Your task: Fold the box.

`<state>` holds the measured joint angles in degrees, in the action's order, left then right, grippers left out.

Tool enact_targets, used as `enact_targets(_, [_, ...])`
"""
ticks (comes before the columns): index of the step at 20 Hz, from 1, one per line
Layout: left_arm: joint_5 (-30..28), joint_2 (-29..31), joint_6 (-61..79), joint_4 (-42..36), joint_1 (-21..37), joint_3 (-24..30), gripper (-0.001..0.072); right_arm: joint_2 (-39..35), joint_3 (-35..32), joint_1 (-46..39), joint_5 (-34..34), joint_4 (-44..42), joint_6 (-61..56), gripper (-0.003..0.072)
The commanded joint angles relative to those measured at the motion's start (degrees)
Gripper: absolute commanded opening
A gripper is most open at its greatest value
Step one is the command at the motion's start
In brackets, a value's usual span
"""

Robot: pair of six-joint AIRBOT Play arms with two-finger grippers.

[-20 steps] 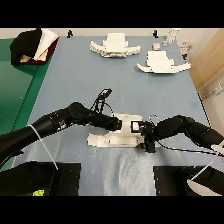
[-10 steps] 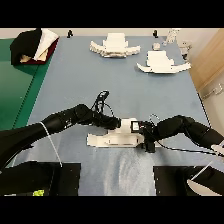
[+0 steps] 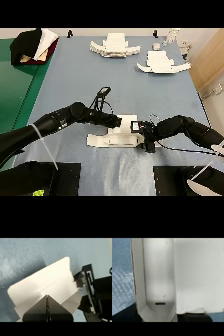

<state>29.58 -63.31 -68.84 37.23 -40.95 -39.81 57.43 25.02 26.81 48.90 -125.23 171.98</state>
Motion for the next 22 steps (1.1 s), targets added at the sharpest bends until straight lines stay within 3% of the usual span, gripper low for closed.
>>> enact_targets(1, [1.6, 9.53, 3.93, 6.88, -0.04, -0.28, 0.0011, 0.0, 0.02, 0.02, 0.02, -0.02, -0.04, 0.0503])
enact_targets(4, [9.44, 18.36, 3.65, 18.38, -0.07, 0.33, 0.0011, 0.0, 0.02, 0.02, 0.02, -0.02, -0.04, 0.0503])
enact_targets(7, [18.84, 22.75, 5.31, 27.15, -0.15, 1.86, 0.0012, 0.02, 0.02, 0.02, 0.02, -0.02, -0.04, 0.0503])
enact_targets(11, [20.94, 22.75, 15.67, 29.24, -0.15, 2.99, 0.0018, 0.0, 0.02, 0.02, 0.02, -0.02, -0.04, 0.0503])
enact_targets(12, [20.83, 22.49, 18.18, 29.33, -0.15, 2.99, 0.0261, 0.0, 0.02, 0.02, 0.02, -0.02, -0.04, 0.0503])
enact_targets(13, [20.76, 22.08, 20.17, 29.51, -0.13, 3.02, 0.0642, 0.02, 0.02, 0.02, 0.04, -0.02, -0.04, 0.0503])
enact_targets(14, [20.68, 21.7, 21.66, 29.62, 0.17, 3.19, 0.0688, 0.0, 0.02, 0.02, 0.02, -0.02, -0.04, 0.0503])
enact_targets(22, [20.28, 15.21, 42.88, 22.93, 6.03, 9.64, 0.0687, 0.02, 0.02, 0.02, 0.02, -0.02, -0.04, 0.0503])
